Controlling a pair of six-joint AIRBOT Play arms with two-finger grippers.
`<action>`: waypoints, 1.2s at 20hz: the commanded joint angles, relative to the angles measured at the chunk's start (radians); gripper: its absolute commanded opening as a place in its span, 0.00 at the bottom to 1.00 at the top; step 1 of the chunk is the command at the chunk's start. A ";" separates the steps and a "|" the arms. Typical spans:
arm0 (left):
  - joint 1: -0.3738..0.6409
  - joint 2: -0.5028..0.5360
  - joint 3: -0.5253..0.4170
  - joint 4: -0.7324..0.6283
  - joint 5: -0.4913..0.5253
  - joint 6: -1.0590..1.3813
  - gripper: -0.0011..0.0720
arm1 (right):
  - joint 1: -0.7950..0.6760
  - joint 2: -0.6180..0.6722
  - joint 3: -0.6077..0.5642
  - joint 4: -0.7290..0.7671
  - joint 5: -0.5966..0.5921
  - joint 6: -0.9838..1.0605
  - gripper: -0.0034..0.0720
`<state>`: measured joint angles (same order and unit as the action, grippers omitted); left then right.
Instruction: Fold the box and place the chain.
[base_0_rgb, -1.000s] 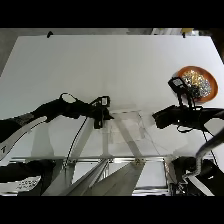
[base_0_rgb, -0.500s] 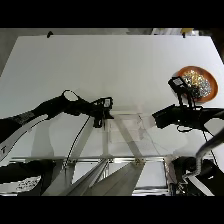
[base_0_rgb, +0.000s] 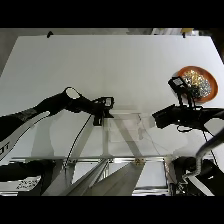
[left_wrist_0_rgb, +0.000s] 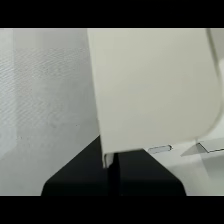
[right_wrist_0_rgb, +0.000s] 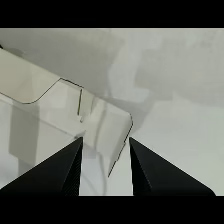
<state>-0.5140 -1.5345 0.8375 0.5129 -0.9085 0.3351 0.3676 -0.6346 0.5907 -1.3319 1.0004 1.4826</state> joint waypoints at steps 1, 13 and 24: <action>-0.001 -0.016 0.002 0.012 0.015 -0.002 0.02 | 0.001 0.000 0.001 0.000 0.001 0.000 0.48; 0.000 -0.014 0.002 0.012 0.026 -0.002 0.03 | 0.001 0.000 0.001 0.001 0.001 -0.114 0.48; -0.001 -0.014 0.002 0.012 0.021 -0.002 0.03 | 0.001 -0.023 -0.021 0.271 0.237 -0.797 0.07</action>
<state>-0.5144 -1.5486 0.8391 0.5247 -0.8860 0.3328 0.3676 -0.6426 0.5823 -1.1587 1.1400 0.8894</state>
